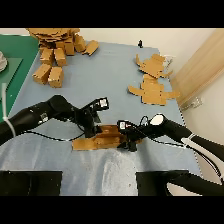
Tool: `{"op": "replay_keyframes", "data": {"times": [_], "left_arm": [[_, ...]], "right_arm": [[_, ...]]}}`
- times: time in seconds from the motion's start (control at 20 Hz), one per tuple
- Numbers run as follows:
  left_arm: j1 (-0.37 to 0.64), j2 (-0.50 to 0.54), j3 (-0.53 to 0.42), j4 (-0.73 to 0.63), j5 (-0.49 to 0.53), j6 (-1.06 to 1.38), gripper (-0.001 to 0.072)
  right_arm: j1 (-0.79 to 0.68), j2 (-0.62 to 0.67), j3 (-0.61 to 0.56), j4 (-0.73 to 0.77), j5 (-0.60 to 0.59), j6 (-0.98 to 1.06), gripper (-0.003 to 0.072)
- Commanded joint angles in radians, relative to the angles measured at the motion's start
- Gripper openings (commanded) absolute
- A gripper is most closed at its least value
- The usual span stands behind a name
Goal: Fold the box.
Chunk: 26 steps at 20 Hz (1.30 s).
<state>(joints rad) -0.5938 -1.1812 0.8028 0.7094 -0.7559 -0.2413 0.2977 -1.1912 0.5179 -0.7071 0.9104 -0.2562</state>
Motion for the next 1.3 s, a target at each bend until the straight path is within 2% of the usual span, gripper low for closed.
{"op": "replay_keyframes", "data": {"times": [0.0,0.05,0.1,0.15,0.2,0.25,0.3,0.45,0.55,0.6,0.85,1.25], "left_arm": [[0.029,0.137,0.000,0.445,-0.115,-0.434,0.0471],[0.034,0.172,0.000,0.508,-0.175,-0.517,0.0470],[0.034,0.198,0.000,0.515,-0.233,-0.578,0.0469],[0.029,0.217,0.000,0.486,-0.293,-0.653,0.0375],[0.015,0.222,0.000,0.418,-0.354,-0.735,0.0065],[-0.011,0.219,-0.002,0.327,-0.396,-0.776,0.0012],[-0.046,0.210,-0.005,0.245,-0.385,-0.851,0.0011],[-0.164,0.143,-0.006,0.095,-0.179,-0.911,0.0011],[-0.162,0.058,0.000,-0.015,-0.031,-0.910,0.0012],[-0.140,0.017,0.008,-0.079,0.010,-0.891,0.0012],[0.017,-0.159,0.030,-0.337,0.037,-0.790,0.0012],[0.006,-0.301,0.056,-0.344,-0.013,-0.808,0.0011]], "right_arm": [[-0.001,0.000,0.001,-0.008,-0.002,0.000,0.0471],[-0.001,0.000,0.001,-0.008,-0.003,0.000,0.0470],[-0.001,0.000,0.001,-0.008,-0.003,0.000,0.0470],[-0.001,0.000,0.001,-0.008,-0.003,0.000,0.0470],[-0.001,0.000,0.001,-0.007,-0.003,0.001,0.0470],[-0.001,0.000,0.001,-0.008,-0.003,0.000,0.0471],[-0.001,0.000,0.001,-0.007,-0.004,0.000,0.0470],[-0.001,0.000,0.001,-0.007,-0.014,0.000,0.0470],[-0.001,0.001,0.001,-0.007,-0.014,0.000,0.0471],[-0.001,0.002,0.001,-0.007,-0.014,0.001,0.0470],[-0.001,0.002,0.001,-0.007,-0.014,0.000,0.0471],[-0.001,0.002,0.001,-0.007,-0.013,0.001,0.0470]]}}
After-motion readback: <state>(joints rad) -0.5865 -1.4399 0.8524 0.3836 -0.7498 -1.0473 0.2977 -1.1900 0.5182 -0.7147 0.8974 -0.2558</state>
